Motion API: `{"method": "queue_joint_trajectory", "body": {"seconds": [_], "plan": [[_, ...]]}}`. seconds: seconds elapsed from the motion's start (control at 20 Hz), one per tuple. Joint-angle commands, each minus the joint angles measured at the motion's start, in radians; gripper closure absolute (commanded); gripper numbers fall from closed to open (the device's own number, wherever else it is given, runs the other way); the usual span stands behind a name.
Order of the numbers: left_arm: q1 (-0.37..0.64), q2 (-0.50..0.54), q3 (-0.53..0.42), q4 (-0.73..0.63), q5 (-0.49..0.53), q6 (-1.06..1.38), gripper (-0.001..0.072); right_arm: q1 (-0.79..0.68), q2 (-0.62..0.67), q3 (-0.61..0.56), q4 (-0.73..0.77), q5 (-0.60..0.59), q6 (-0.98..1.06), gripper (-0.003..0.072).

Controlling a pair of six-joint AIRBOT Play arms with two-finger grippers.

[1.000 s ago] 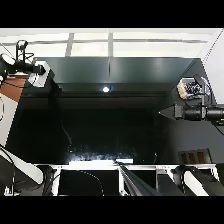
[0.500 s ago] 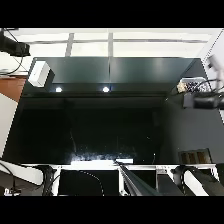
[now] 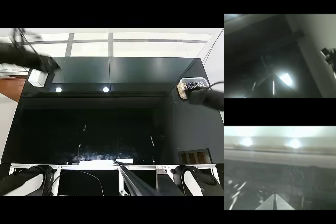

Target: Fold the box and place the chain.

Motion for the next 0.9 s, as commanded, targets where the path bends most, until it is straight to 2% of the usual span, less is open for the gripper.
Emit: {"method": "queue_joint_trajectory", "body": {"seconds": [0.0,0.05,0.1,0.25,0.35,0.45,0.65,0.85], "plan": [[-0.086,0.335,-0.564,-0.055,0.425,0.023,0.0677,0.029,0.027,-0.225,-0.028,-0.235,0.012,0.0647],[-0.066,0.415,-0.655,-0.055,0.458,0.023,0.0677,0.03,0.027,-0.241,-0.049,-0.262,0.012,0.0647],[-0.035,0.476,-0.706,-0.055,0.452,0.023,0.0677,0.032,0.026,-0.238,-0.086,-0.283,0.012,0.0648],[0.074,0.562,-0.754,-0.054,0.381,0.031,0.0677,0.042,0.007,-0.155,-0.317,-0.261,0.109,0.0648],[0.109,0.559,-0.754,-0.055,0.381,0.051,0.0677,0.098,-0.016,-0.109,-0.448,-0.253,0.165,0.0648],[0.111,0.547,-0.754,-0.055,0.408,0.053,0.0676,0.163,-0.032,-0.105,-0.503,-0.28,0.219,0.0647],[0.11,0.532,-0.754,-0.054,0.414,0.053,0.0676,0.188,-0.05,-0.105,-0.519,-0.358,0.245,0.0648],[0.11,0.532,-0.754,-0.054,0.414,0.053,0.0676,0.188,-0.05,-0.105,-0.509,-0.364,0.247,0.0649]]}}
